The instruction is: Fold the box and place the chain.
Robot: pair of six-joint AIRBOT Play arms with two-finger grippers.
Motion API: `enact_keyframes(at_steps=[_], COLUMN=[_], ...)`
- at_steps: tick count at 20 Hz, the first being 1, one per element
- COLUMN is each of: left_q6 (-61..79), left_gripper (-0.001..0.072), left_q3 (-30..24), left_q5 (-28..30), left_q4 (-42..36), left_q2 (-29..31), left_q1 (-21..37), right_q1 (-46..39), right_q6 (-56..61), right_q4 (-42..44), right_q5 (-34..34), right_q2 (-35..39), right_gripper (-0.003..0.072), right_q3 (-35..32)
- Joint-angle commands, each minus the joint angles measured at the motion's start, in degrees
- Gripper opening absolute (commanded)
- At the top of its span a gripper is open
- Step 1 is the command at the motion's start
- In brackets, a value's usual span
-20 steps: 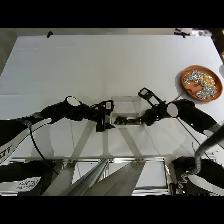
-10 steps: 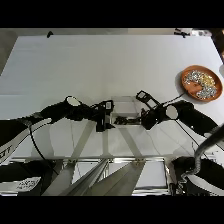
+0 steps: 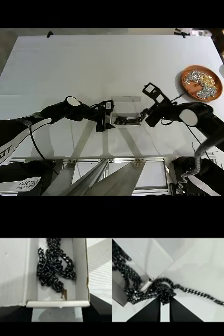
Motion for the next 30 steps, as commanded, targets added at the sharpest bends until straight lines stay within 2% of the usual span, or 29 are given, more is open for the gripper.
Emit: enact_keyframes(at_steps=[1, 6, 10, 14, 21, 24, 27, 30], left_q6=[0.0, 0.0, 0.0, 0.0, 0.0, 0.0, 0.0, 0.0], left_gripper=[0.0394, 0.0394, 0.0394, 0.0394, 0.0394, 0.0394, 0.0394, 0.0394], left_q3=[0.0, 0.0, 0.0, 0.0, 0.0, 0.0, 0.0, 0.0], left_q5=[0.0, 0.0, 0.0, 0.0, 0.0, 0.0, 0.0, 0.0], left_q4=[0.0, 0.0, 0.0, 0.0, 0.0, 0.0, 0.0, 0.0], left_q2=[0.0, 0.0, 0.0, 0.0, 0.0, 0.0, 0.0, 0.0], left_q1=[0.0, 0.0, 0.0, 0.0, 0.0, 0.0, 0.0, 0.0], right_q1=[0.1, 0.1, 4.7, 11.3, 12.2, 12.2, 9.2, 0.1], right_q6=[0.0, 0.0, 0.0, 4.4, 7.5, 7.6, 9.6, 19.6], right_q4=[0.1, 1.7, 5.6, 5.8, 11.0, 11.2, 10.5, 4.2], right_q5=[-0.4, -1.0, -2.2, -5.0, -5.0, -5.3, -4.6, -1.1], right_q2=[10.4, 21.5, 23.6, 19.6, 4.2, 1.8, 3.1, 4.0], right_gripper=[0.0012, 0.0012, 0.0012, 0.0012, 0.0012, 0.0013, 0.0013, 0.0013], right_q3=[0.5, 1.7, 2.0, 2.0, 2.0, 2.0, 2.0, 2.0])
